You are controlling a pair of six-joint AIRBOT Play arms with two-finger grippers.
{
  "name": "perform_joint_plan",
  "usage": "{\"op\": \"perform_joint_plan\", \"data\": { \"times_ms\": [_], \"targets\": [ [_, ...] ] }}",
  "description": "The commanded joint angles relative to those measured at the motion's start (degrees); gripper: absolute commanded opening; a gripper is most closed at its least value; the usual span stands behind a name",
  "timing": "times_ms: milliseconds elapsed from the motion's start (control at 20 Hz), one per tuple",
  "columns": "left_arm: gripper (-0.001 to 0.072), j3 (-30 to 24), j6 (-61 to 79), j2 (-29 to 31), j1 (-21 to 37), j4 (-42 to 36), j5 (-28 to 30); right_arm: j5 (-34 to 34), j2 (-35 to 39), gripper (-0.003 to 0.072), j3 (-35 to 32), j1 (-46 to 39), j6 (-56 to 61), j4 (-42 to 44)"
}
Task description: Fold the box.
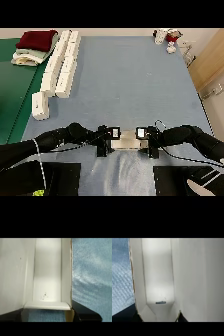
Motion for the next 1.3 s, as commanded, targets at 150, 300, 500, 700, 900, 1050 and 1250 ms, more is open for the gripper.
{"op": "perform_joint_plan", "data": {
  "times_ms": [150,300,500,700,900,1050,1250],
  "targets": [
    [0.0314,0.0,0.0,-0.2,0.0,0.2,0.0,0.0,0.1,0.0469,0.0,0.0,0.0,0.0],
    [0.0313,0.0,0.0,-0.2,0.0,0.2,0.0,0.0,0.1,0.0469,0.0,0.0,0.0,0.0],
    [0.0313,0.0,0.0,-0.2,0.0,0.2,0.0,0.0,0.1,0.0469,0.0,0.0,0.0,0.0],
    [0.0313,0.0,0.0,-0.2,0.0,0.2,0.0,0.0,0.1,0.0469,0.0,0.0,0.0,0.0],
    [0.0313,0.0,0.0,-0.2,0.0,0.2,-0.1,0.0,0.1,0.0469,0.0,0.0,0.0,0.0],
    [0.0314,0.0,0.0,-0.2,0.0,0.2,0.0,0.1,0.1,0.0469,0.0,0.0,0.0,0.0],
    [0.0313,0.0,0.0,-0.2,0.0,0.2,-0.1,0.0,0.1,0.0547,0.0,0.0,0.1,0.1]
  ]
}}
